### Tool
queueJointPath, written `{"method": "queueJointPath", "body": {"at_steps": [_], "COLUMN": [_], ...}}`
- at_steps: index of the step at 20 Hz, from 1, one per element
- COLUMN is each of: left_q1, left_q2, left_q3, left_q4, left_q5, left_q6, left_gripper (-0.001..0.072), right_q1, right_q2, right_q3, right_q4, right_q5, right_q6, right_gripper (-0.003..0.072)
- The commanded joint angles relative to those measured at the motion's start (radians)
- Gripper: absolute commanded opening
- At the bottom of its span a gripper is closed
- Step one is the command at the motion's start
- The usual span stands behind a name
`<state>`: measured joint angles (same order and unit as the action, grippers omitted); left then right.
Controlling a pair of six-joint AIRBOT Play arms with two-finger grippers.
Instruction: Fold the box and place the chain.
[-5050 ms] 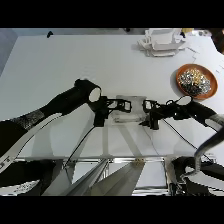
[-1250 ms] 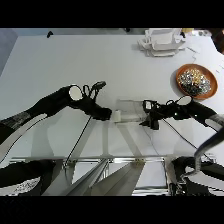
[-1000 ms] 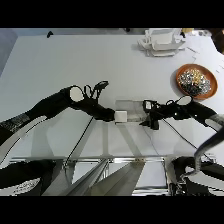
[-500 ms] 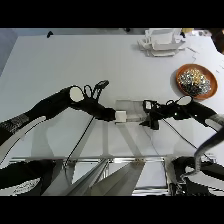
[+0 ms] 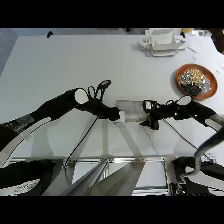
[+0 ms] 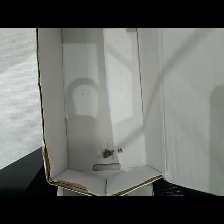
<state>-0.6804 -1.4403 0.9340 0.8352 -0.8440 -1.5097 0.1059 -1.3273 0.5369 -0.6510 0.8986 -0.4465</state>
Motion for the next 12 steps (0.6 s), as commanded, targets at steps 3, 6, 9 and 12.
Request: {"method": "queueJointPath", "body": {"at_steps": [3,6,9,12], "left_q1": [-0.035,-0.068,-0.093,-0.115], "left_q2": [-0.038,-0.069,-0.098,-0.117], "left_q3": [0.062,0.090,0.141,0.204], "left_q4": [0.144,0.174,0.268,0.429], "left_q5": [0.026,0.016,-0.025,-0.114], "left_q6": [-0.211,-0.265,-0.373,-0.515], "left_gripper": [0.0420,0.0420,0.0419,0.0419], "right_q1": [0.000,0.000,0.000,0.000], "right_q2": [0.001,0.001,0.001,0.001], "right_q3": [0.000,0.000,0.000,0.000], "right_q4": [0.000,0.000,0.000,0.000], "right_q5": [0.000,0.001,0.001,0.001], "right_q6": [0.000,0.000,0.000,0.000], "right_gripper": [0.0339,0.0339,0.0339,0.0339]}}
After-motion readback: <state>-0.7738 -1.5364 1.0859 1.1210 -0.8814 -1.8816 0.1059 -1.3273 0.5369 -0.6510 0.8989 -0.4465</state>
